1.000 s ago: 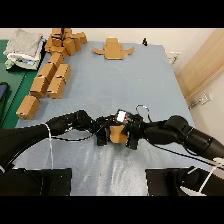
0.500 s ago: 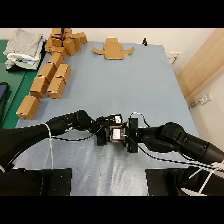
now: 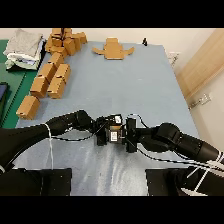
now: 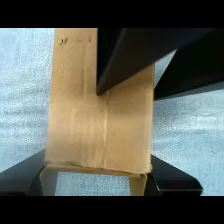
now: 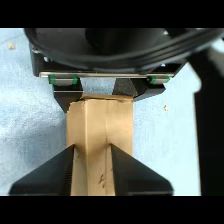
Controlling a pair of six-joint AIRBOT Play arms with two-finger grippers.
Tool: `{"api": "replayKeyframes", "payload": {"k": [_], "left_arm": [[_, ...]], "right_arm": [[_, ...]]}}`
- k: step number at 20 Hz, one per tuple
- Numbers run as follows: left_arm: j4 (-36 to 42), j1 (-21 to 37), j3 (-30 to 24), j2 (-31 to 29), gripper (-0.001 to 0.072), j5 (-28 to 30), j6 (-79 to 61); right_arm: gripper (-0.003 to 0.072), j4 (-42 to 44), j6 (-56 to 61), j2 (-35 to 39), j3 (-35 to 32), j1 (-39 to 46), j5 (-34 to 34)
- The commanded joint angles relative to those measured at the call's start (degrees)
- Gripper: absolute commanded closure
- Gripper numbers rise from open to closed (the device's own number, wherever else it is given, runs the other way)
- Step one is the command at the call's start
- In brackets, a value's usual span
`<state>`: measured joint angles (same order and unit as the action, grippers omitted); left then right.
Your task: Fold the box.
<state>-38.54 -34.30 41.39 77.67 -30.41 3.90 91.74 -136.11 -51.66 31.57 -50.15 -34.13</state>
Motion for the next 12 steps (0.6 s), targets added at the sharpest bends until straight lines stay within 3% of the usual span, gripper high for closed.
{"api": "replayKeyframes", "payload": {"k": [1,8,9,12], "left_arm": [[-0.02,0.04,-0.02,-0.04,0.023,0.02,0.0],[-0.02,0.04,-0.02,-0.04,0.023,0.02,-0.02],[-0.02,0.04,-0.02,-0.04,0.023,0.02,-0.02],[-0.02,0.04,-0.02,-0.04,0.023,0.02,-0.02]], "right_arm": [[0.0401,-0.76,-0.02,0.28,-0.02,-0.76,-1.16],[0.0423,-1.36,-0.02,1.4,0.0,-1.01,-1.22],[0.0523,-1.38,-0.02,1.9,0.0,-1.01,-1.27],[0.0532,-2.08,0.0,3.04,0.0,-1.01,-1.22]]}}
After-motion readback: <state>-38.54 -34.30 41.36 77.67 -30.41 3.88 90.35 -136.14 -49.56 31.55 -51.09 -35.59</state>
